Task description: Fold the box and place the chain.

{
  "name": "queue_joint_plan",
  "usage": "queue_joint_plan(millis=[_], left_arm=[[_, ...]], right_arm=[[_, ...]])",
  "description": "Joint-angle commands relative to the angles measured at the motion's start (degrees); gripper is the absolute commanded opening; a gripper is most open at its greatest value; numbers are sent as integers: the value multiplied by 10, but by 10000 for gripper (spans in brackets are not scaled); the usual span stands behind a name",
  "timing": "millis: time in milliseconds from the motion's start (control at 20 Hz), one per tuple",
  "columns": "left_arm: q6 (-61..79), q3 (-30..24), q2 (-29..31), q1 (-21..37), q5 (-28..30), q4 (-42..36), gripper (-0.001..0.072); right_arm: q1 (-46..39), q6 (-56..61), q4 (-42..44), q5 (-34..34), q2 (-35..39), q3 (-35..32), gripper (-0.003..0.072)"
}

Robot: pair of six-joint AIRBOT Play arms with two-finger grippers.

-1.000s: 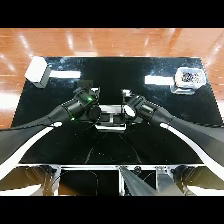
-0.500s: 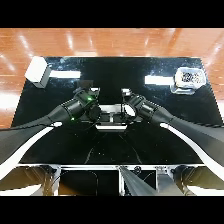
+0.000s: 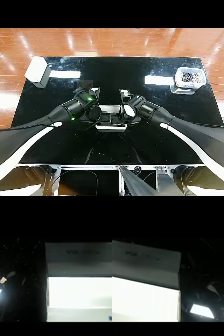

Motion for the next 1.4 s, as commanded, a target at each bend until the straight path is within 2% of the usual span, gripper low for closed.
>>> queue_joint_plan(millis=[0,50,350,400,450,650,850,950,1050,1150,1200,1350], left_arm=[[-2,0,0,0,1,0,19],[-2,0,0,0,1,0,19],[-2,0,0,0,1,0,19],[-2,0,0,0,1,0,19],[-2,0,0,0,0,0,19],[-2,0,0,0,1,0,19],[-2,0,0,0,4,-4,19],[-2,0,0,0,3,-4,19],[-2,0,0,0,3,-6,19],[-2,0,0,-1,3,-7,19],[-2,0,0,-1,3,-9,19],[-2,0,0,-1,16,-7,19]], right_arm=[[0,-1,1,2,1,0,103],[0,-9,1,2,2,0,25],[0,-9,-1,28,6,0,47],[0,-9,-6,35,8,0,361],[0,-10,-18,40,10,0,630],[0,-39,-39,50,52,0,614],[3,-113,-54,128,169,0,613],[1,-113,-105,159,245,0,613],[-21,-88,-217,181,316,0,614],[-103,-66,-332,172,349,0,614],[-166,-67,-350,148,347,0,614],[-374,-144,-253,-14,297,4,613]])
